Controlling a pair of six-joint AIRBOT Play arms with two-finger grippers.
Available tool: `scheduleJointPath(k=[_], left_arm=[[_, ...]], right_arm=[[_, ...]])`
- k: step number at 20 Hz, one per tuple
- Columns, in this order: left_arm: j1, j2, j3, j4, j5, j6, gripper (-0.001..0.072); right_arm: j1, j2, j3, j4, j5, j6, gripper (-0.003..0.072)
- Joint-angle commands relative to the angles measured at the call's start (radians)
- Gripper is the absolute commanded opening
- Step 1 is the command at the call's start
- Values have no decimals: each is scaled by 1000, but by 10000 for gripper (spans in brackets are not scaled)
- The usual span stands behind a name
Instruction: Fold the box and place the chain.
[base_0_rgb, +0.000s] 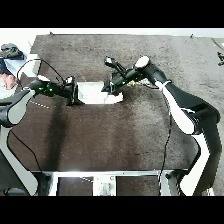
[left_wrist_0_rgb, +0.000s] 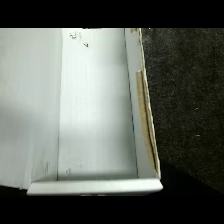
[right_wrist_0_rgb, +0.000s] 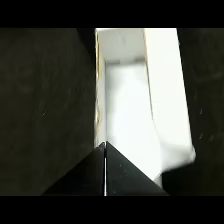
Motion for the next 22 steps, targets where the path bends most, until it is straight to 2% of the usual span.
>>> scheduleJointPath(k=[1, 4, 8, 14, 22], left_arm=[[1, 0, 0, 0, 0, 0, 298], [1, 0, 0, 0, 0, 0, 298], [1, 0, 0, 0, 0, 0, 298], [1, 0, 0, 0, 0, 0, 298], [1, 0, 0, 0, 0, 0, 298]], right_arm=[[46, -2, 0, 33, -212, 36, -13], [61, -3, 0, -8, -346, 110, -13], [61, -30, -1, -31, -409, 153, -13], [61, -108, -1, -64, -409, 164, -13], [60, -74, -1, -63, -416, 164, -13]])
